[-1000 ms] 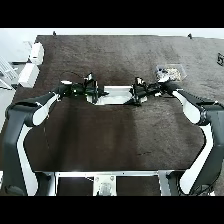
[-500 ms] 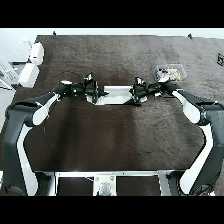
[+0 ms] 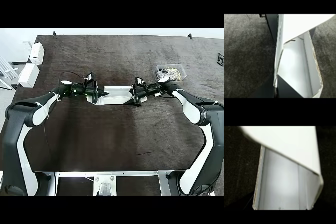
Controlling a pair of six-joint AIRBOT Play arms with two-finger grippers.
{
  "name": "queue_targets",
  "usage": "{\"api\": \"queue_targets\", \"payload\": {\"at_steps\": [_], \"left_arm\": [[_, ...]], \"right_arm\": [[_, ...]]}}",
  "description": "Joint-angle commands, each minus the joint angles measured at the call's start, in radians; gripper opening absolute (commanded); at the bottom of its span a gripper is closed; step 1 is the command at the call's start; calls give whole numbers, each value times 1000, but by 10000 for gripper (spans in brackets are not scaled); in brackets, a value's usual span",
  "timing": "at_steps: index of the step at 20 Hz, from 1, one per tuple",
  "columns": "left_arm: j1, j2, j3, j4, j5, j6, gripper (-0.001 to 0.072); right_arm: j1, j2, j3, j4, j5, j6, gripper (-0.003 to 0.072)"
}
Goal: Fold the box and place the chain.
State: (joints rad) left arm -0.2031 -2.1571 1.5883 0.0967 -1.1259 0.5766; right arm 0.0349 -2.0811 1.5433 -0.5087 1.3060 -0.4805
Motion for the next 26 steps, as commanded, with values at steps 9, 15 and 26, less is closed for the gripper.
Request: {"api": "queue_targets", "payload": {"at_steps": [9,15,26], "left_arm": [[0,0,0,-1,0,0,22],[0,0,0,-1,0,0,22],[58,47,0,-40,-212,-30,499]], "right_arm": [[1,-1,0,0,0,1,407],[1,-1,0,0,0,1,406],[1,-1,-1,0,0,1,406]]}}
